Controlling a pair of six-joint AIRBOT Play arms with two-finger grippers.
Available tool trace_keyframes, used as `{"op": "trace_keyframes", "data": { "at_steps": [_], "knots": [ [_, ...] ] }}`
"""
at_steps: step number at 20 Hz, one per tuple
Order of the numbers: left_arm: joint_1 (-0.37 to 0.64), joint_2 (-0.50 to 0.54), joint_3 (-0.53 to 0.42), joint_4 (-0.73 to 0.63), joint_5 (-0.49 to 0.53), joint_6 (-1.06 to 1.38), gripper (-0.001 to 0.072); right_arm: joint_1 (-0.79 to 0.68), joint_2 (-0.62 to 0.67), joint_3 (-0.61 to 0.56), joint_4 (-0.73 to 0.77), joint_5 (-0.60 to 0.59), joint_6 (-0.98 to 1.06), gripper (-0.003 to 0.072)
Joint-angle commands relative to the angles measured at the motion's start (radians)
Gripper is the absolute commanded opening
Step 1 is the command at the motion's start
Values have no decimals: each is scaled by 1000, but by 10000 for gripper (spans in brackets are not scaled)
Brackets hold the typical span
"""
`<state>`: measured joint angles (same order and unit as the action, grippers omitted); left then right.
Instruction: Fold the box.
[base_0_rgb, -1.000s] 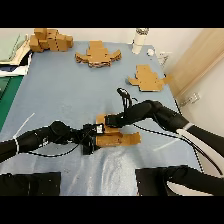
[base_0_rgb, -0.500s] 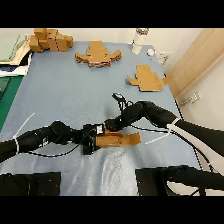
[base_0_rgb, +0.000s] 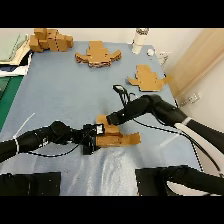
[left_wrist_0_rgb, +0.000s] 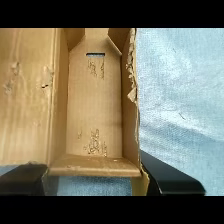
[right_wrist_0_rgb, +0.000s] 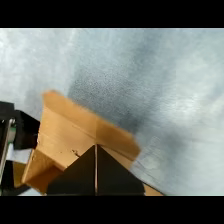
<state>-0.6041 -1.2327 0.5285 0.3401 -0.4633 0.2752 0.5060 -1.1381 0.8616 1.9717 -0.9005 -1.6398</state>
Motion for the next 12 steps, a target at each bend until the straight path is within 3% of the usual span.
{"op": "trace_keyframes", "data": {
  "at_steps": [1, 4, 6, 7, 9, 12],
  "knots": [
    [-1, 0, 0, 0, 0, 0, 422, -1, 126, 14, -142, -155, -3, 4],
    [-1, 0, 0, 0, 0, 0, 422, 12, 237, -103, -169, -283, -55, 4],
    [-1, 0, 0, 0, 0, 0, 422, 51, 316, -222, -165, -299, -233, 4],
    [-1, 0, 0, 0, 0, 0, 422, 68, 342, -277, -174, -300, -328, 51],
    [-1, 0, 0, 0, 0, 0, 423, 77, 354, -363, -232, -240, -495, 624],
    [-1, 0, 0, 0, 0, 0, 422, 76, 328, -394, -311, -76, -599, 653]
  ]
}}
